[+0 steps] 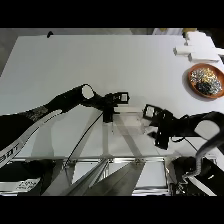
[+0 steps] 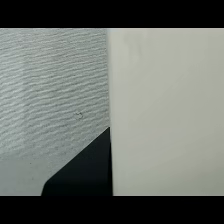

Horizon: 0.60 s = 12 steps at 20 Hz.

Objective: Fold the box and place the chain.

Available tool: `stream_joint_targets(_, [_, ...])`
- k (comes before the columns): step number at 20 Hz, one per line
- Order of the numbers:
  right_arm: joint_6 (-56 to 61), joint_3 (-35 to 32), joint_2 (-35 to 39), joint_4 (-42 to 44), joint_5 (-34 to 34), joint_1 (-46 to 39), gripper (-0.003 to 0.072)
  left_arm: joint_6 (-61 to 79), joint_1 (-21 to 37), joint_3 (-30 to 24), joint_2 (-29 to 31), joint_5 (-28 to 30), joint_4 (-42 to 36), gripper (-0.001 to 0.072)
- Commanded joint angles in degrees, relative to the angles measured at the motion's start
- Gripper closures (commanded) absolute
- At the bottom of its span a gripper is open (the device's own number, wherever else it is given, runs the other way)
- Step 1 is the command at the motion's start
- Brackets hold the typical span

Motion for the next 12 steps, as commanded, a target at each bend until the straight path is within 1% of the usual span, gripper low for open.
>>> stream_joint_targets(1, [-6.47, -8.63, 1.05, -2.43, -13.49, 6.99, 0.0032, 0.02, 0.0, 0.02, 0.0, 0.0, 0.02, 0.0698])
stream_joint_targets(3, [-6.49, -12.2, 0.98, -6.05, -21.07, 10.99, 0.0021, 0.02, 0.0, 0.02, 0.0, 0.0, 0.02, 0.0698])
stream_joint_targets(4, [-6.49, -13.53, 0.98, -7.67, -23.71, 12.22, 0.002, 0.02, 0.0, 0.02, 0.0, 0.0, 0.02, 0.0698])
stream_joint_targets(5, [-6.49, -14.58, 0.98, -9.01, -25.22, 13.05, 0.002, 0.02, 0.0, 0.02, 0.0, 0.02, 0.02, 0.0698])
stream_joint_targets(8, [-6.32, -15.87, 0.59, -10.67, -26.43, 13.35, 0.0011, 0.02, 0.0, 0.02, 0.0, 0.0, 0.02, 0.0698])
stream_joint_targets(12, [-6.43, -16.0, -2.27, -11.43, -34.34, 13.35, 0.0011, 0.02, 0.0, 0.02, 0.0, 0.0, 0.02, 0.0698])
